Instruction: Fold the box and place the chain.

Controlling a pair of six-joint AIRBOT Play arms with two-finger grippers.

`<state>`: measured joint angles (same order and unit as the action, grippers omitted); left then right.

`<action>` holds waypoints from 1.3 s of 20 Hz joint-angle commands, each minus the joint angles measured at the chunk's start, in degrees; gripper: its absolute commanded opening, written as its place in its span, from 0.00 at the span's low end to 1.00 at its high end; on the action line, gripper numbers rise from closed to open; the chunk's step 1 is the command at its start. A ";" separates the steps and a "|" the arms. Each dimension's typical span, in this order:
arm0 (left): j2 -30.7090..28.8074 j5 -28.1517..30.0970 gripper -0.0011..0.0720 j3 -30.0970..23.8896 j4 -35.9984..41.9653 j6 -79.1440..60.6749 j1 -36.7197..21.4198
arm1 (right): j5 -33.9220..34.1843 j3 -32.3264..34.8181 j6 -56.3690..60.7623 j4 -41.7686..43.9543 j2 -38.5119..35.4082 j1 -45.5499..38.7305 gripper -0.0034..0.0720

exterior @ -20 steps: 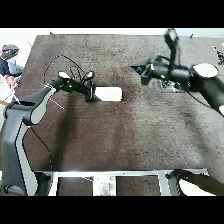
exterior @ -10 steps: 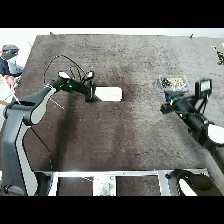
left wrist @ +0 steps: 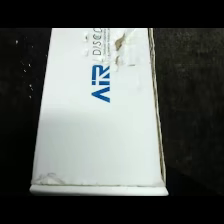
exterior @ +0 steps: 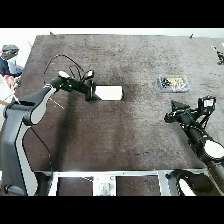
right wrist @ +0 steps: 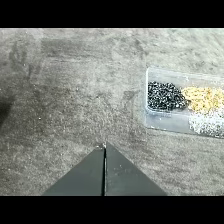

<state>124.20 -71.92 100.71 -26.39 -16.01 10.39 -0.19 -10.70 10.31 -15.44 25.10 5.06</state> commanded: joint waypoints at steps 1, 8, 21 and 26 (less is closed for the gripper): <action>-2.14 -0.37 0.03 2.67 2.25 2.51 -0.33 | 0.48 0.35 0.04 -0.13 -0.35 -0.02 0.06; -11.45 19.69 0.03 10.91 2.75 20.61 -10.91 | 0.63 0.35 0.04 -0.13 -0.35 0.00 0.06; -9.90 38.45 0.03 5.33 -15.89 47.91 -33.59 | 0.59 0.35 0.04 -0.13 -0.35 0.00 0.06; -4.90 38.84 0.03 5.33 -17.84 49.03 -33.59 | 0.61 0.35 0.07 -0.13 -0.35 0.00 0.06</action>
